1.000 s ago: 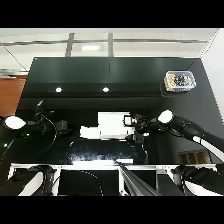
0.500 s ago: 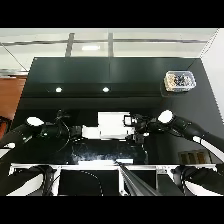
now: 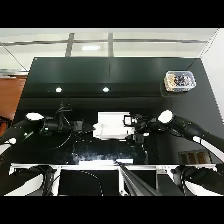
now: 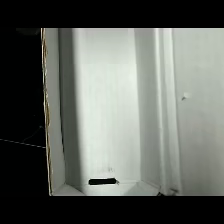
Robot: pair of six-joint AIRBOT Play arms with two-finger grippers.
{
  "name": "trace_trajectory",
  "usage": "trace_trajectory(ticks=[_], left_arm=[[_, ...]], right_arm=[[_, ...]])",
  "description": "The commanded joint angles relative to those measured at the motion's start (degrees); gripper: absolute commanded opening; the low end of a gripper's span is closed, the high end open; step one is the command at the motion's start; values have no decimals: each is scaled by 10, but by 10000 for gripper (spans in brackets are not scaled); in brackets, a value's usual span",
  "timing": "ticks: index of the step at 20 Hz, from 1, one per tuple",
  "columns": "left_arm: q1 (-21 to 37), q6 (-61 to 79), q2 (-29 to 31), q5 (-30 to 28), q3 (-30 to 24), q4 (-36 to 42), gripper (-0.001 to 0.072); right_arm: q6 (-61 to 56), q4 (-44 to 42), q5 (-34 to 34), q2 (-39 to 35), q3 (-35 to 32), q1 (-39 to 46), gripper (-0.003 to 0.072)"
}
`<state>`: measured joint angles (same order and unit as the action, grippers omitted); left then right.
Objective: Fold the box and place the chain.
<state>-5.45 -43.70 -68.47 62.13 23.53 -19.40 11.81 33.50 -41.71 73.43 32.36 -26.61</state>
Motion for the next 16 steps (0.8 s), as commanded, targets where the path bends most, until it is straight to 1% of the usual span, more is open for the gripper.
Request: trace_trajectory(ticks=[1, 3, 7, 11, 13, 16], left_arm=[[-11, 10, 0, 21, 22, 4, 694], [-35, 8, 0, 18, 29, 3, 693], [-87, -9, 0, -6, 46, -3, 683], [-132, -92, 0, -19, 89, -95, 670], [-152, -131, 0, -19, 116, -133, 558], [-172, -208, 0, -37, 141, -170, 556]], right_arm=[[-1, 0, 1, 0, 0, -1, 158], [-5, -1, 5, 0, 0, -1, 158], [-5, -2, 7, 0, 0, -1, 158], [-5, -3, 7, 0, 0, 0, 158], [-7, -3, 9, 0, 0, -1, 158], [-7, -3, 9, 0, 0, -1, 158]])
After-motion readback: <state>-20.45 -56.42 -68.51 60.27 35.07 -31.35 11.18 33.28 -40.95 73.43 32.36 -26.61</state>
